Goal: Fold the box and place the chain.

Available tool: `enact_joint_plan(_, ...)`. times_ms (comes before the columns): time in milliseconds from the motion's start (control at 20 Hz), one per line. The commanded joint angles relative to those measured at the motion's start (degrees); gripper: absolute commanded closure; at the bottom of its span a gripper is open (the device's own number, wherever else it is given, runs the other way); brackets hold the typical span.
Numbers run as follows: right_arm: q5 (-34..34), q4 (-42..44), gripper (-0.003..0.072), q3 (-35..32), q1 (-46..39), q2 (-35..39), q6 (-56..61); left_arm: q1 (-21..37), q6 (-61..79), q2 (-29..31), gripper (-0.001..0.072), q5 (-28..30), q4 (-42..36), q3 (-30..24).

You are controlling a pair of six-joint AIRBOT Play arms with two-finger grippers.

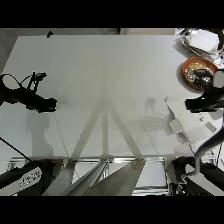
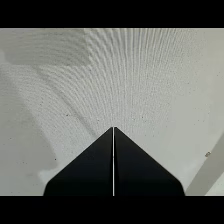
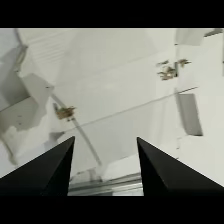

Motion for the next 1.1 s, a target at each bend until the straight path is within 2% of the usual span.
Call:
enact_joint_plan(0, -5.0, -2.0, 0.0202, 0.3, -12.1, 0.8, -11.7, 0.1, 0.0, 0.0, 0.0696, 0.0, 0.0, 0.0)
enact_joint_plan(300, -14.7, -3.6, 0.0203, 0.3, -22.4, -4.7, -22.1, 0.1, 0.0, 0.0, 0.0696, 0.0, 0.0, 0.0)
enact_joint_plan(500, -18.5, -7.0, 0.0207, 0.3, -23.1, -10.1, -23.4, 0.1, 0.0, 0.0, 0.0696, 0.0, 0.0, 0.0)
enact_joint_plan(650, -18.4, -9.0, 0.0209, 0.3, -23.1, -14.3, -23.2, 0.1, 0.0, 0.0, 0.0696, 0.0, 0.0, 0.0)
enact_joint_plan(900, -21.4, -10.6, 0.0228, 0.3, -23.1, -18.1, -22.9, 0.1, 0.0, 0.0, 0.0696, 0.0, 0.0, 0.0)
enact_joint_plan(1050, -21.4, -9.3, 0.0361, 0.3, -23.1, -18.4, -23.0, 0.1, 0.0, 0.0, 0.0696, 0.0, 0.0, 0.0)
